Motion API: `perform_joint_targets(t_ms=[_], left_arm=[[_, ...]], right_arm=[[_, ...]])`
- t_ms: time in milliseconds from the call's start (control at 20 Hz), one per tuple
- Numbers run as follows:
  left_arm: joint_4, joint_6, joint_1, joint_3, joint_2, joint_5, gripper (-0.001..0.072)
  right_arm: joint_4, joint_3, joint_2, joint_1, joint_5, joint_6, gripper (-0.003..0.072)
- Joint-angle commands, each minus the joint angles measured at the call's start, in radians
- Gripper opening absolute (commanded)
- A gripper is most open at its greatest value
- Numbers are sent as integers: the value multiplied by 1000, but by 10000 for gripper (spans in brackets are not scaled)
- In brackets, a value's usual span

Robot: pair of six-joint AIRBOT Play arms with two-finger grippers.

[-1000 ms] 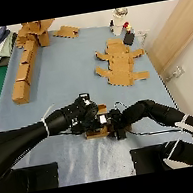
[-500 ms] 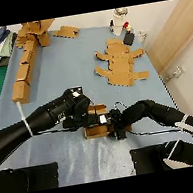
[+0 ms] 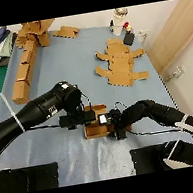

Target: Fold the box.

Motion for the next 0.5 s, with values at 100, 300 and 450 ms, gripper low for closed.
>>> perform_joint_targets(t_ms=[100, 300, 450], left_arm=[[-11, 140, 69, -9, 44, -140, 13], [-41, 431, 93, -88, 102, -182, 11], [-235, 821, 150, -202, 145, -179, 11]], right_arm=[[0, 0, 1, 0, 0, 0, 515], [0, 0, 1, 0, 0, 0, 515], [0, 0, 1, 0, 0, 0, 515]])
